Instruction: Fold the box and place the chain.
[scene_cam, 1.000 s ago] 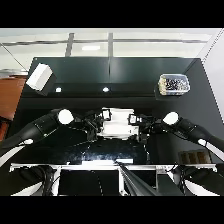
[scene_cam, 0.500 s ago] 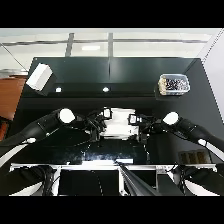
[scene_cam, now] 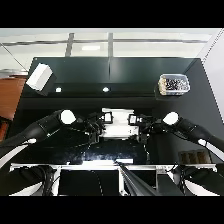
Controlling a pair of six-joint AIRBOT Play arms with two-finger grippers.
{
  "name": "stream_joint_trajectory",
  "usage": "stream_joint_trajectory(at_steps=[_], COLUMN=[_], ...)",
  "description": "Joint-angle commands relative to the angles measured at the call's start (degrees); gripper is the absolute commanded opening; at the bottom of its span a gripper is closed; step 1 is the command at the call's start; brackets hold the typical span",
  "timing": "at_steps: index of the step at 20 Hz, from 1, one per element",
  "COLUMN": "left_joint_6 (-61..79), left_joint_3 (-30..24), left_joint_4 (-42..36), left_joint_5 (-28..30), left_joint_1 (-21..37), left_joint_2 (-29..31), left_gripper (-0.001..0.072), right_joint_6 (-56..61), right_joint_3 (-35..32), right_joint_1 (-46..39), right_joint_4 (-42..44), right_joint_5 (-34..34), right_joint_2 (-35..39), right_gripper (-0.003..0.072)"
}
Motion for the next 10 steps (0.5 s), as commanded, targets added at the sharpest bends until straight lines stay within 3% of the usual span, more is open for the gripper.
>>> stream_joint_trajectory(at_steps=[1,3,4,5,8,10], left_joint_6=[0.17,0.17,0.2,0.2,0.2,0.2], left_joint_3=[-0.09,-0.09,-0.09,-0.09,-0.09,-0.09], left_joint_4=[0.17,0.15,0.15,0.15,0.15,0.17], left_joint_5=[0.24,0.24,0.26,0.17,-0.02,0.04], left_joint_1=[-0.09,-0.09,-0.09,-0.09,-0.09,-0.09], left_joint_2=[-0.04,-0.04,-0.04,-0.04,-0.04,-0.04], left_gripper=[0.0171,0.021,0.0307,0.0316,0.0314,0.0239], right_joint_6=[0.07,0.07,0.07,0.07,0.07,0.07], right_joint_3=[0.0,0.0,0.0,0.0,0.0,0.0], right_joint_1=[0.0,0.0,0.0,0.0,0.0,0.0], right_joint_4=[0.04,0.04,0.07,0.04,0.07,0.04], right_joint_5=[-0.02,-0.02,-0.02,-0.02,-0.02,-0.02], right_joint_2=[-0.02,-0.02,-0.02,-0.02,-0.02,-0.02], right_gripper=[0.0362,0.0362,0.0362,0.0362,0.0362,0.0362])
